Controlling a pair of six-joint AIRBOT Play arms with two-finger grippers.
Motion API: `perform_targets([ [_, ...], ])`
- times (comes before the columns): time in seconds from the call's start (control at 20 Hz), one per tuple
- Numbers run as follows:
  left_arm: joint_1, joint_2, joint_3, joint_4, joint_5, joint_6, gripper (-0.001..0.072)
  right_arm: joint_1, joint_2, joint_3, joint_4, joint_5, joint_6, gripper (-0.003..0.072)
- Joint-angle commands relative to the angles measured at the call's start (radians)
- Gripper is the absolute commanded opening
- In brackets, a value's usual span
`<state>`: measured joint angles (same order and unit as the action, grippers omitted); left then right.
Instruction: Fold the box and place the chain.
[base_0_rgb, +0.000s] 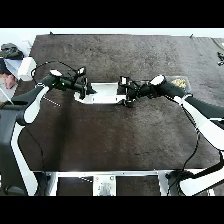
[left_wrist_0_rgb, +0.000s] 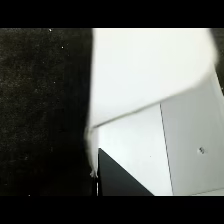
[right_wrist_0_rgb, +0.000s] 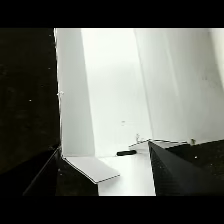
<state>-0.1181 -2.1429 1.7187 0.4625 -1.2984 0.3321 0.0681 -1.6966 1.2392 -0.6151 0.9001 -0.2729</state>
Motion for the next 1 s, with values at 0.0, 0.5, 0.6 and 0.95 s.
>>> perform_targets([
  [0.0, 0.001, 0.0, 0.0, 0.001, 0.0, 0.0, 0.0012, -0.001, 0.003, 0.001, -0.024, 0.01, 0.035, 0.0599],
  [0.5, 0.001, 0.0, 0.0, 0.001, 0.001, 0.0, 0.0012, 0.018, 0.013, -0.001, -0.046, -0.068, 0.058, 0.0599],
  [0.6, 0.001, 0.0, 0.0, 0.001, 0.0, 0.0, 0.0013, 0.018, 0.013, -0.001, -0.043, -0.106, 0.058, 0.0599],
  [0.95, 0.001, 0.0, 0.0, 0.001, 0.0, 0.0, 0.0012, 0.018, 0.013, -0.001, -0.018, -0.154, 0.056, 0.0599],
])
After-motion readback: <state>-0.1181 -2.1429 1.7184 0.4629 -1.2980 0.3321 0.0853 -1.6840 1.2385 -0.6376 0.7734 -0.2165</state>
